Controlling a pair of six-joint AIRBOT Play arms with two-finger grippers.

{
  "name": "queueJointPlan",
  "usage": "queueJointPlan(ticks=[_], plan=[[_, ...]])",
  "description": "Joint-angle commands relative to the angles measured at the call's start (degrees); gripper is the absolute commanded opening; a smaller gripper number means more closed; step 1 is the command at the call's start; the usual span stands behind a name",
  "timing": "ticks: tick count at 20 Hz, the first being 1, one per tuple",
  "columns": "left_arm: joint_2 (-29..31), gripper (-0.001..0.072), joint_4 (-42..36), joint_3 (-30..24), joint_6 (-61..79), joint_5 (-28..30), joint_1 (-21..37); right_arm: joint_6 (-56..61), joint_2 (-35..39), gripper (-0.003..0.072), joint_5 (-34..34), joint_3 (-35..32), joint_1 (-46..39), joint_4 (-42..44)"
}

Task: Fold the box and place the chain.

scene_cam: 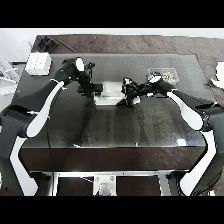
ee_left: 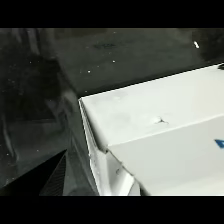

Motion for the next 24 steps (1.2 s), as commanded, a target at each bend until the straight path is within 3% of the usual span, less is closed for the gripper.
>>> queueJointPlan(ticks=[1, 8, 20, 21, 22, 23, 24], plan=[[-1.09, 0.0499, 4.37, 2.14, -3.65, -1.97, -1.14, 0.0, -0.02, 0.0496, 0.0, -0.02, 0.04, 0.0], [-6.08, 0.0499, 9.92, 10.19, -7.15, -7.3, -4.07, 0.0, -0.02, 0.0496, 0.0, -0.02, 0.04, 0.0], [-6.32, 0.0489, 12.44, 10.25, -10.05, -9.2, -5.01, 0.0, -0.02, 0.0496, 0.0, -0.02, 0.04, 0.0], [-6.32, 0.0429, 12.68, 10.27, -10.1, -9.68, -5.01, 0.0, -0.02, 0.0496, 0.0, -0.02, 0.04, 0.0], [-6.29, 0.0228, 12.68, 10.29, -10.1, -9.86, -5.01, 0.0, -0.02, 0.0496, 0.0, -0.02, 0.04, 0.0], [-6.36, 0.0182, 12.68, 10.71, -10.08, -10.05, -5.01, 0.0, -0.02, 0.0496, 0.0, -0.02, 0.04, 0.0], [-6.36, 0.0181, 12.68, 11.13, -10.08, -9.92, -5.01, 0.0, -0.02, 0.0496, 0.0, -0.02, 0.04, 0.0]])
